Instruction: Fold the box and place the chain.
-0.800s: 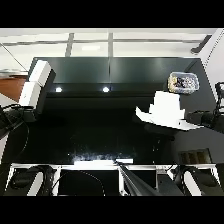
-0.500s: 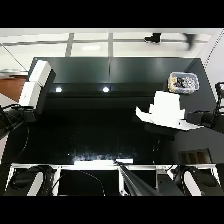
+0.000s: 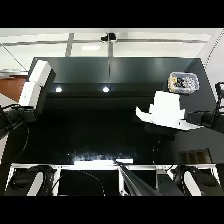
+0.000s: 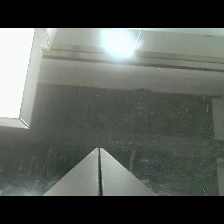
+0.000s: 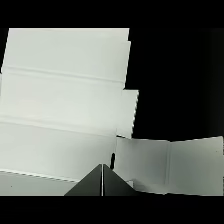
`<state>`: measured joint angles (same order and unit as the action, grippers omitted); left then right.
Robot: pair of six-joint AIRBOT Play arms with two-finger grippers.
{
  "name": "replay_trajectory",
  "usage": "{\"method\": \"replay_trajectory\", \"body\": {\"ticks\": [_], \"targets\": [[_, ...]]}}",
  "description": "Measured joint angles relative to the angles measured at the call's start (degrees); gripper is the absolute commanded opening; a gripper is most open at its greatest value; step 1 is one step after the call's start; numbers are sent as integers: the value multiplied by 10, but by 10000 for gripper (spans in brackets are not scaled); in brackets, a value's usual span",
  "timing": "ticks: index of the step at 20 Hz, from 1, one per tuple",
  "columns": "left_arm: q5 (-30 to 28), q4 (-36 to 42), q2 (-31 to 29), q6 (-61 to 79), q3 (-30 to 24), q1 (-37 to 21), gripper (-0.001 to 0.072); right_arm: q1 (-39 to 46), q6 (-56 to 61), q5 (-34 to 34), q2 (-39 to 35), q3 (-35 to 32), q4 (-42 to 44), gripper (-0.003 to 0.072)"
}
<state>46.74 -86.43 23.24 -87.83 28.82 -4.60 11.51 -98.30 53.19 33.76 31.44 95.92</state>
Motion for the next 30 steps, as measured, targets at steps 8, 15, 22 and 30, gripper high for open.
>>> {"method": "replay_trajectory", "body": {"ticks": [8,15,22,30], "targets": [[0,0,0,0,0,0,27,0,0,-9,0,0,0,21],[-35,1,0,0,0,0,27,0,0,-36,0,0,0,21],[-82,3,5,0,0,0,700,2,17,-52,2,1,24,704],[-91,5,14,-1,0,0,700,131,122,-2,98,108,-35,697]]}}
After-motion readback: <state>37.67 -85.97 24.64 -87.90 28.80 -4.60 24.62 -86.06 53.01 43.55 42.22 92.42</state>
